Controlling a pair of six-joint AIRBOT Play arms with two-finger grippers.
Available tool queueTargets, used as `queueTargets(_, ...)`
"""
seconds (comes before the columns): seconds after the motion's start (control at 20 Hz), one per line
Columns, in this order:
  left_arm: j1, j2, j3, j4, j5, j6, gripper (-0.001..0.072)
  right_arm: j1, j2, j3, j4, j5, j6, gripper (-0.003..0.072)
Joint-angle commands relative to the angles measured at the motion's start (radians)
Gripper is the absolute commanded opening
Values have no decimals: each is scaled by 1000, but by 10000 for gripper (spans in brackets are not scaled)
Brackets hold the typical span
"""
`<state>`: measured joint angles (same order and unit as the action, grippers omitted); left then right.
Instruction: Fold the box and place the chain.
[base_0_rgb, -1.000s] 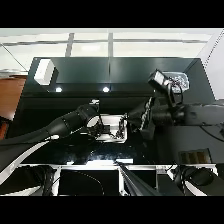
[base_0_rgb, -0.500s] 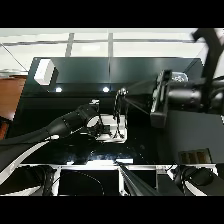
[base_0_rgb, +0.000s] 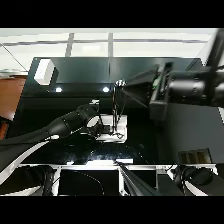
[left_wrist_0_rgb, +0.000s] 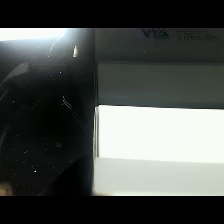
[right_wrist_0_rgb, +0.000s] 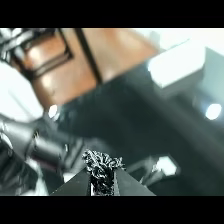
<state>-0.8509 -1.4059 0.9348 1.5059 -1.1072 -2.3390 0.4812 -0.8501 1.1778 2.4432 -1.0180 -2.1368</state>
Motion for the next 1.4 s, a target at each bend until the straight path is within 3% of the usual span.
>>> queueTargets(0.0, -1, 1, 0, 0, -1, 0, 27, 1, -57, -96, -55, -90, 17, 22)
queueTargets(0.3, -1, 0, 0, 0, -1, 0, 27, 1, -96, -402, -76, -5, 16, 22)
queueTargets(0.5, -1, 1, 1, 0, 0, 0, 27, 16, -149, -426, -53, 39, 17, 23)
queueTargets(0.55, -1, 1, 1, 0, -1, 0, 27, 27, -154, -426, -51, 43, 17, 54)
queueTargets(0.6, -1, 1, 1, 0, -1, 0, 27, 35, -154, -425, -53, 41, 24, 317)
queueTargets(0.65, -1, 1, 1, 0, -1, 0, 27, 28, -154, -415, -66, 23, 47, 483)
queueTargets(0.85, 4, 13, 1, 4, 3, -5, 26, -160, -96, -333, -196, -189, 72, 494)
queueTargets(1.0, 9, 12, 1, 12, 28, -56, 26, -344, -19, -332, -228, -232, 72, 500)
queueTargets(1.05, 9, 12, 1, 11, 47, -73, 25, -386, -11, -332, -232, -238, 73, 688)
queueTargets(1.25, 8, 15, 5, 2, 52, -74, 31, -410, -10, -332, -248, -220, 72, 696)
queueTargets(1.3, 8, 19, 13, 4, 49, -70, 82, -411, -10, -332, -249, -220, 72, 696)
queueTargets(1.35, 8, 19, 29, 5, 29, -68, 297, -411, -10, -332, -249, -220, 73, 696)
